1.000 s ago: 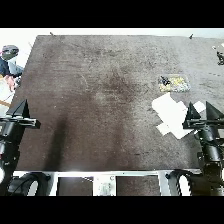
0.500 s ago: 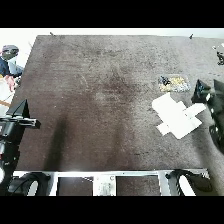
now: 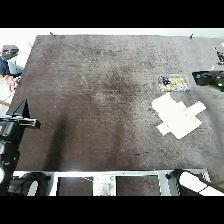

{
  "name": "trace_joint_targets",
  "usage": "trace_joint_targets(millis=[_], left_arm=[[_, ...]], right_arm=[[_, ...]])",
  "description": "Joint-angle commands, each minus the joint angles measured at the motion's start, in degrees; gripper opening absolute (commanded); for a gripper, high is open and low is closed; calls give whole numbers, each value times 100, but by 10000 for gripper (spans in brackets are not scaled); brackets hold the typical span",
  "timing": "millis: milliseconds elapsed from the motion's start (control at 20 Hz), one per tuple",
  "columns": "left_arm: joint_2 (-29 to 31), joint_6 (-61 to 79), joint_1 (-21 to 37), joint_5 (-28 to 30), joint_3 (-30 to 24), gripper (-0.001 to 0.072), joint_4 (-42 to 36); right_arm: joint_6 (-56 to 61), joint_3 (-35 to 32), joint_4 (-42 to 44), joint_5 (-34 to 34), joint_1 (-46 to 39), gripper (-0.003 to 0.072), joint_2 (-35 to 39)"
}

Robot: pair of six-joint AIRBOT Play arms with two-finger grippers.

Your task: Fold the box and place the chain.

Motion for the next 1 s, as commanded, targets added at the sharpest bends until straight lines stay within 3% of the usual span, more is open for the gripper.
trace_joint_targets(millis=[0,250,450,950], left_arm=[[2,2,2,0,-2,12,2],[2,2,2,0,0,12,0],[2,2,2,-2,0,12,0],[2,2,2,-2,0,12,0]], right_arm=[[1198,1246,-1541,1849,-903,555,-1093],[1373,3101,-2608,3294,-1215,536,-2660],[1355,4437,-2719,3995,-1187,484,-3821],[601,4599,-2835,4868,-964,464,-4935]])
